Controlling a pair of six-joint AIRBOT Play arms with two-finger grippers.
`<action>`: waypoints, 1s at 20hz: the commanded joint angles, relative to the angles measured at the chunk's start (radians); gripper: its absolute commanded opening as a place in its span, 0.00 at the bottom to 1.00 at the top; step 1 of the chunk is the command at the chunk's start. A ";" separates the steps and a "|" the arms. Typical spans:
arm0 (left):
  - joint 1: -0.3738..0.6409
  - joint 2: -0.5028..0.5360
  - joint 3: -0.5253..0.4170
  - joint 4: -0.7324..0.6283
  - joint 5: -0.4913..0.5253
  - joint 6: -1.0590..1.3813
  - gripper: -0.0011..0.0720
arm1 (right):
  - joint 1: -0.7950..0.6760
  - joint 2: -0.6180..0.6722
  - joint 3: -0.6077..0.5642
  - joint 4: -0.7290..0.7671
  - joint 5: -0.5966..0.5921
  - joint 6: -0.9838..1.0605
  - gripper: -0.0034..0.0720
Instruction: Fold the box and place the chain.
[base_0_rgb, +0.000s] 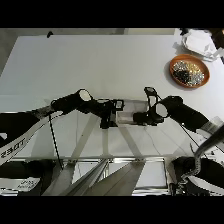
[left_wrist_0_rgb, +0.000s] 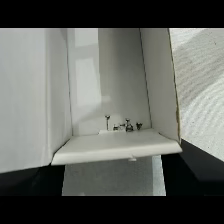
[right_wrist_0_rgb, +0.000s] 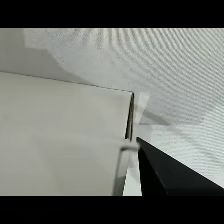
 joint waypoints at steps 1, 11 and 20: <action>0.000 0.000 0.001 0.000 0.000 0.000 0.48 | 0.008 -0.026 0.005 -0.022 0.002 0.035 0.53; 0.000 0.000 0.001 0.000 0.000 0.000 0.48 | 0.021 -0.037 0.004 -0.025 0.009 0.056 0.07; 0.000 0.000 0.001 0.000 0.000 0.000 0.48 | 0.050 -0.041 0.005 -0.071 -0.018 0.108 0.16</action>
